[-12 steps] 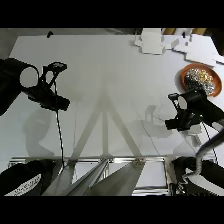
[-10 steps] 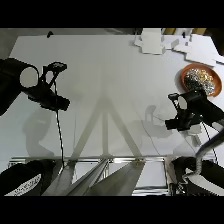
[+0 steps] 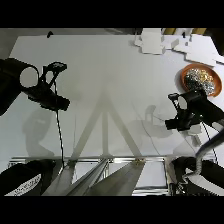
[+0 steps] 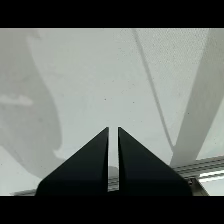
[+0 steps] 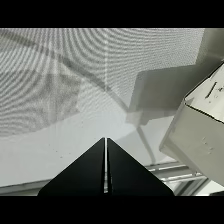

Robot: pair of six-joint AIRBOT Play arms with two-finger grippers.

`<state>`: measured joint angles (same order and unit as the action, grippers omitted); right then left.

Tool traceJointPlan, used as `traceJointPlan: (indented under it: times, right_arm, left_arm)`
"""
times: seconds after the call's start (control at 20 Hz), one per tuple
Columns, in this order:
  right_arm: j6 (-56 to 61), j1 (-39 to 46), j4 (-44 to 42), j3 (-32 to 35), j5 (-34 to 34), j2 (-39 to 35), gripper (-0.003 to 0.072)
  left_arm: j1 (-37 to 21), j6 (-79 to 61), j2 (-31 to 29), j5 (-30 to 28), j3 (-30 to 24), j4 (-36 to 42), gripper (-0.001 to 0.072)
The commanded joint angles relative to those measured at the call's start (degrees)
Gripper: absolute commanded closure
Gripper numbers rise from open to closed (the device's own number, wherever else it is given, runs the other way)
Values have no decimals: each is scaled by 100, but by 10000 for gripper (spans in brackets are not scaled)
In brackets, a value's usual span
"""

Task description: Fold the box and place the chain.

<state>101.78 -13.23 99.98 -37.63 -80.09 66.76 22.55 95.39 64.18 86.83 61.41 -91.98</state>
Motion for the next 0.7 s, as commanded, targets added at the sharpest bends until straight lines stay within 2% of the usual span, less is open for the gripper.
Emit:
traceJointPlan:
  times: [0.0,0.2,0.4,0.55,0.65]
  right_arm:
    - [0,2,-44,0,39,2,677]
    - [0,2,-22,0,162,2,676]
    - [-319,2,-146,-61,-212,2,674]
    - [-481,2,50,-710,-308,-87,675]
    - [-857,17,866,-1266,-575,-166,677]
  left_arm:
    - [-2,0,-4,0,-2,0,648]
    - [-2,0,-4,0,-2,0,648]
    - [-2,0,-4,0,-2,-2,648]
    - [-2,-2,-4,0,-2,0,648]
    - [-2,0,-4,0,-2,0,648]
